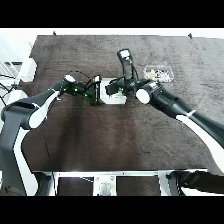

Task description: Fold the box and place the chain.

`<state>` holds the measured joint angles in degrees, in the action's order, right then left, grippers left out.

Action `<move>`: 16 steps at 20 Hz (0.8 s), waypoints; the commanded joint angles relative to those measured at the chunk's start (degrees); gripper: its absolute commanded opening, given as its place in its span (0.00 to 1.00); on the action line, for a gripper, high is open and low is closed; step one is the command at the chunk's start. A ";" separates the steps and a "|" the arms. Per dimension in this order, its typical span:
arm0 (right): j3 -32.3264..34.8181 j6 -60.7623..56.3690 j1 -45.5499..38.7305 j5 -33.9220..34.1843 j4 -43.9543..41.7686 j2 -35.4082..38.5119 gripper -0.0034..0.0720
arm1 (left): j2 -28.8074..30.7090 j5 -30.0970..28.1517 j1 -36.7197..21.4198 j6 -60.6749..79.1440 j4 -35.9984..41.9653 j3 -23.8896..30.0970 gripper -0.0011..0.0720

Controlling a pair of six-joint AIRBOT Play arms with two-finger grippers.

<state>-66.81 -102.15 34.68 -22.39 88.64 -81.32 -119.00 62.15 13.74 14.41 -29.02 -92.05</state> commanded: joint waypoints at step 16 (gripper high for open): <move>2.32 -5.66 -27.52 -5.27 2.25 -0.52 0.72 | 0.00 -0.17 0.04 0.02 0.00 -0.02 0.55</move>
<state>-64.93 -105.65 14.39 -27.09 92.62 -80.40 -119.00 62.11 13.74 14.41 -29.02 -92.05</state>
